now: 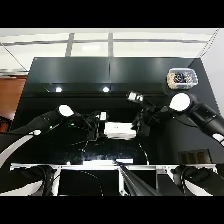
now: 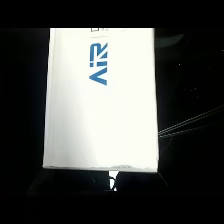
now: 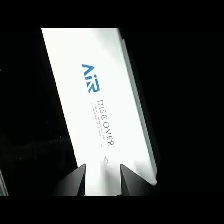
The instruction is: Fold the box and place the chain.
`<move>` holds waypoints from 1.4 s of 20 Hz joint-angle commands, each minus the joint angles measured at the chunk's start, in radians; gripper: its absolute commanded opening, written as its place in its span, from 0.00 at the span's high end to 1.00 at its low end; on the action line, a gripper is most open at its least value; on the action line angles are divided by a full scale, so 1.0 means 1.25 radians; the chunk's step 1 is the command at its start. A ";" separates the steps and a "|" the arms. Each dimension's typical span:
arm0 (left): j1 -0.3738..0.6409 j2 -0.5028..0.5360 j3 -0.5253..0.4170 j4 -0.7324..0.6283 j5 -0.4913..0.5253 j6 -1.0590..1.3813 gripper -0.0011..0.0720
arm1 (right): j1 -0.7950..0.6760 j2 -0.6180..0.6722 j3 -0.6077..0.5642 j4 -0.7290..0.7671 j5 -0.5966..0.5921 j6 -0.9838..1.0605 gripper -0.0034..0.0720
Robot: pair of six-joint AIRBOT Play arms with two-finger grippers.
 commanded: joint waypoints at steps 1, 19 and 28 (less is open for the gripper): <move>0.000 0.000 0.001 0.000 0.000 0.000 0.30 | -0.071 0.031 0.007 0.063 0.086 0.176 0.71; 0.000 0.000 0.001 0.000 0.000 0.000 0.30 | 0.005 -0.154 -0.146 0.361 -0.146 0.286 0.93; 0.000 0.000 0.001 0.000 -0.003 0.000 0.30 | -0.034 -0.066 -0.067 0.354 0.016 0.246 0.93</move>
